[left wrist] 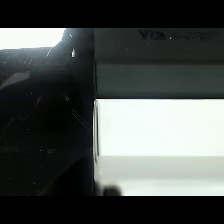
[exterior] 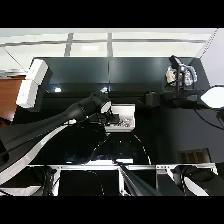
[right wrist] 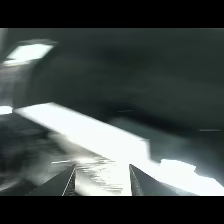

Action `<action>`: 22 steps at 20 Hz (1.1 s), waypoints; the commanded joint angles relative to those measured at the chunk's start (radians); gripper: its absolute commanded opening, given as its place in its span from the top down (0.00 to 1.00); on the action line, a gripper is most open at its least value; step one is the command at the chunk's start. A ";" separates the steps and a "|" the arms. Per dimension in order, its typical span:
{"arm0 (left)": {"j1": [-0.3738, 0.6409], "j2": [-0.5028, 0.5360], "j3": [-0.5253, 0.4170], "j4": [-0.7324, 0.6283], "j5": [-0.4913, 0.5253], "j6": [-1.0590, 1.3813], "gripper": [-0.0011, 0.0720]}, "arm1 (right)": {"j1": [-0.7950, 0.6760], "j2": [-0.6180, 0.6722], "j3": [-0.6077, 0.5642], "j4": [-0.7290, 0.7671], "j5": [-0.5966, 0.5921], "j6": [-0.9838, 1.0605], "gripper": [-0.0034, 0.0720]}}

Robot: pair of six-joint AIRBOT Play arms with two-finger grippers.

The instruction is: Fold the box and place the chain.

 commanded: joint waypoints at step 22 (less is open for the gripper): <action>0.261 0.528 -0.462 0.057 0.029 0.086 0.06 | -0.067 -0.002 -0.021 -0.306 0.046 0.097 0.46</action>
